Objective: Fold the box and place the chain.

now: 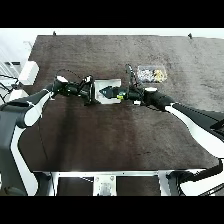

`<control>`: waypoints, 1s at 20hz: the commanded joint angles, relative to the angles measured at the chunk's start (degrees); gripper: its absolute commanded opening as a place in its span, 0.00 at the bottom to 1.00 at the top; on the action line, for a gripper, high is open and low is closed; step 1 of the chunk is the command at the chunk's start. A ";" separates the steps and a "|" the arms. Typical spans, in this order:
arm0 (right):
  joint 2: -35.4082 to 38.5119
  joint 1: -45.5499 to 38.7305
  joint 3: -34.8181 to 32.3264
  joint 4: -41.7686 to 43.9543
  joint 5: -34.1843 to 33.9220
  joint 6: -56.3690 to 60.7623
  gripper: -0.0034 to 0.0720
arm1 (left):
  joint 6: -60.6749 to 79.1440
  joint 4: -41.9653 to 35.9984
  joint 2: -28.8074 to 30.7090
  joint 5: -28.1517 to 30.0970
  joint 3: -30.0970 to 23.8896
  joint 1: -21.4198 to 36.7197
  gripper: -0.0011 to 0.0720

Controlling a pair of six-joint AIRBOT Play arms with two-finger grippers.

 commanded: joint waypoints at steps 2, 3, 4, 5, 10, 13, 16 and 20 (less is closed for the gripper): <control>0.11 -6.29 2.16 0.35 12.63 -0.13 0.65 | -0.09 -0.04 0.00 0.04 -0.02 0.02 0.67; 0.28 -8.61 3.32 0.35 17.94 -0.28 0.51 | -0.09 -0.04 0.00 0.02 -0.02 0.00 0.67; 0.68 -11.15 4.68 0.39 23.43 -1.66 0.46 | -0.09 -0.04 0.00 0.04 -0.02 0.00 0.67; 1.25 -13.35 5.86 0.39 26.49 -2.25 0.45 | -0.09 -0.04 0.00 0.04 -0.02 0.00 0.67; 3.02 -19.93 10.58 -1.99 22.49 -6.16 0.25 | -0.09 -0.04 0.00 0.04 -0.02 0.00 0.67; 2.95 -18.56 14.25 -14.80 13.77 -6.08 0.11 | -0.09 -0.04 0.00 0.04 -0.02 0.00 0.67; 2.58 -15.82 16.48 -22.99 5.99 -5.92 0.07 | -0.09 -0.04 0.00 0.04 -0.02 0.02 0.67; -1.33 -13.29 20.46 -30.88 5.20 -5.86 0.07 | -0.09 -0.04 0.00 0.04 -0.02 0.00 0.67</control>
